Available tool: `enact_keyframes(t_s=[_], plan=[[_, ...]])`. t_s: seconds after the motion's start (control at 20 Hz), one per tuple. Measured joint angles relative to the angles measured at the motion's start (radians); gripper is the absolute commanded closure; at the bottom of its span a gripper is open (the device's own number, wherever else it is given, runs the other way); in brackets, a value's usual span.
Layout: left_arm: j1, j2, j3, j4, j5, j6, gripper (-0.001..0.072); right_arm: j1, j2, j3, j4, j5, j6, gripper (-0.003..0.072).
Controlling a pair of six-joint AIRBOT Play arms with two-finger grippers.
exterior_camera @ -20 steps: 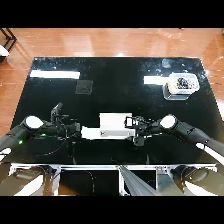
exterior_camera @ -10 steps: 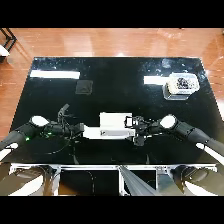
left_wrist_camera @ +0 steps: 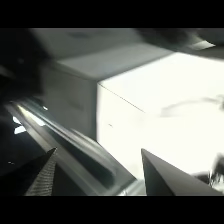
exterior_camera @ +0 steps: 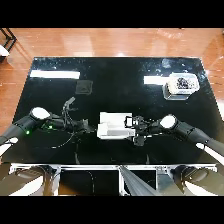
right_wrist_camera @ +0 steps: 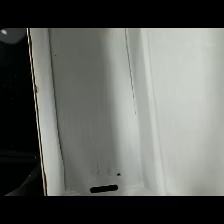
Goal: Fold the box and place the chain.
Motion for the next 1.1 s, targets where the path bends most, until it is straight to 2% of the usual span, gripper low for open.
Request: enact_keyframes(t_s=[0.3,0.5,0.7,0.9,1.1], plan=[[-0.064,0.002,0.052,-0.014,-0.035,0.0,0.0071,0.0,0.0,0.0,0.0,0.0,0.0,0.0219],[-0.129,0.002,0.059,-0.016,-0.011,-0.043,0.0091,0.0,0.0,0.0,0.0,0.0,0.0,0.0219],[-0.212,0.01,0.061,0.037,0.069,-0.16,0.0091,0.0,0.0,0.0,0.0,0.0,0.0,0.0219],[-0.319,0.019,0.061,0.101,0.195,-0.286,0.0091,0.0,0.0,0.0,0.0,0.0,0.0,0.0219],[-0.37,0.022,0.061,0.126,0.284,-0.362,0.0091,0.0,0.0,0.0,-0.001,-0.001,0.0,0.0219]])
